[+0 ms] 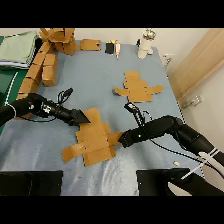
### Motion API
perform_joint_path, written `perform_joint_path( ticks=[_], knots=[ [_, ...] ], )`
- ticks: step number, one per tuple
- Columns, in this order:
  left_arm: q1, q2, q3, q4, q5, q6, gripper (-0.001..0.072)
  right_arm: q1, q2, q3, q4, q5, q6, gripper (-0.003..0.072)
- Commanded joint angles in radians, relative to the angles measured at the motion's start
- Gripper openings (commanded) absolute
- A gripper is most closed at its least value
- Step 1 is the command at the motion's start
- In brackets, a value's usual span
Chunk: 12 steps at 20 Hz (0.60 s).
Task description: Fold the box.
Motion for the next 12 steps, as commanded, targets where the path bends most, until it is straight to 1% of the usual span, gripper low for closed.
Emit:
perform_joint_path(
  ticks=[1, 2, 3, 4, 8, 9, 10, 11, 12],
  knots=[
    [-0.027, -0.024, 0.005, -0.028, -0.081, 0.065, 0.0607, 0.001, 0.0, 0.0, -0.007, 0.002, 0.01, 0.0001],
    [-0.047, -0.024, 0.006, -0.029, -0.081, 0.074, 0.0575, 0.001, 0.0, 0.0, -0.007, 0.002, 0.012, 0.0001],
    [-0.063, -0.024, 0.006, -0.029, -0.081, 0.087, 0.0377, 0.001, 0.0, 0.0, -0.007, 0.002, 0.017, 0.0],
    [-0.079, -0.024, 0.006, -0.029, -0.081, 0.109, 0.0318, 0.001, 0.0, 0.0, -0.007, 0.002, 0.017, 0.0],
    [-0.084, -0.024, 0.008, -0.029, -0.059, 0.111, 0.0316, 0.001, 0.0, 0.0, -0.007, -0.002, 0.019, 0.0001],
    [-0.084, -0.024, 0.008, -0.029, -0.057, 0.111, 0.0297, 0.001, 0.0, 0.0, -0.007, -0.003, 0.019, 0.0001],
    [-0.085, -0.024, 0.008, -0.029, -0.052, 0.114, 0.0144, 0.001, 0.0, 0.0, -0.007, -0.005, 0.019, 0.0],
    [-0.085, -0.024, 0.008, -0.03, -0.051, 0.131, 0.0098, 0.001, 0.0, 0.0, -0.007, -0.005, 0.019, 0.0001],
    [-0.085, -0.024, 0.008, -0.03, -0.046, 0.13, 0.0099, 0.001, 0.0, 0.0, -0.007, -0.005, 0.019, 0.0001]
  ],
)
